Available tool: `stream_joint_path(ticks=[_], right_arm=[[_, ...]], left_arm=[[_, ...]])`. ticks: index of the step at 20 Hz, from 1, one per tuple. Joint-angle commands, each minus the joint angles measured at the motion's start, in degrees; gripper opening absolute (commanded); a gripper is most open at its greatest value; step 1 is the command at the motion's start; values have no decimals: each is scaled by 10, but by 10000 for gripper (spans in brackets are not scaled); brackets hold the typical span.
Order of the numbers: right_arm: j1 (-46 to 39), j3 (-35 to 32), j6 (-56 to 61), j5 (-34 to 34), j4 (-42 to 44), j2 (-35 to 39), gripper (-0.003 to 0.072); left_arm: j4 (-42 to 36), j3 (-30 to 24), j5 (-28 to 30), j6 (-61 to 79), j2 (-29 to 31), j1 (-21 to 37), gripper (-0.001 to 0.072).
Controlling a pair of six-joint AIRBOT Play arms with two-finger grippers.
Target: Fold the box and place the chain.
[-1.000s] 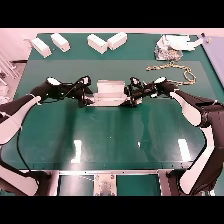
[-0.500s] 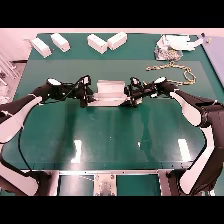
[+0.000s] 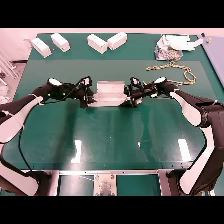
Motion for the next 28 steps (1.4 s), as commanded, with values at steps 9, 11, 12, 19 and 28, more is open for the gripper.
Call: stream_joint_path(ticks=[9,11,12,19,28], right_arm=[[0,0,0,0,0,0,577],[0,0,0,0,0,0,577],[0,0,0,0,0,0,577],[0,0,0,0,0,0,577],[0,0,0,0,0,0,576]], left_arm=[[1,5,-26,-7,0,-1,330],[-18,5,-27,0,0,-4,172],[-20,5,-27,0,0,-5,172],[-42,5,-15,28,-7,-27,191],[-80,5,14,48,-28,-40,548]])
